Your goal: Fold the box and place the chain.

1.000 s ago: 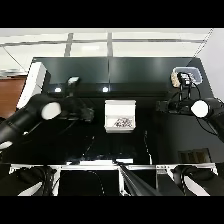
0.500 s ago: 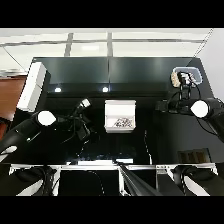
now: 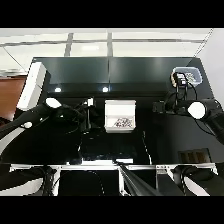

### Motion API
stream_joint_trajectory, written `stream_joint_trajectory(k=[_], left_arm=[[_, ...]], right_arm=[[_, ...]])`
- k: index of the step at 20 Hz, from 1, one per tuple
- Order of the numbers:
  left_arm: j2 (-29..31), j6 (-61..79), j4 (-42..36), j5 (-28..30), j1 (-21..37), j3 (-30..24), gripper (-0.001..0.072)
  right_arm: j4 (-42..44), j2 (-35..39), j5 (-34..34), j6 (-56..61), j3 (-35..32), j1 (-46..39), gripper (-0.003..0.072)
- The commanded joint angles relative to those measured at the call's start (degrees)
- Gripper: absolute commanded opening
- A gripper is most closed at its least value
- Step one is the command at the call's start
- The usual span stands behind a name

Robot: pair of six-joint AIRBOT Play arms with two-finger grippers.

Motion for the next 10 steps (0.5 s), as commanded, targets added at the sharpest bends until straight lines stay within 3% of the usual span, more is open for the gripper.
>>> stream_joint_trajectory(k=[1, 10], left_arm=[[-2.1, 5.2, -2.9, -1.9, 0.1, 1.6, 0.0712], [-2.3, 5.0, -2.0, -0.7, -4.4, 1.8, 0.0710]], right_arm=[[0.0, 0.0, -0.5, 0.0, 0.0, 0.3, 0.0252], [-0.2, 0.0, -1.1, 0.0, 0.0, 0.3, 0.0252]])
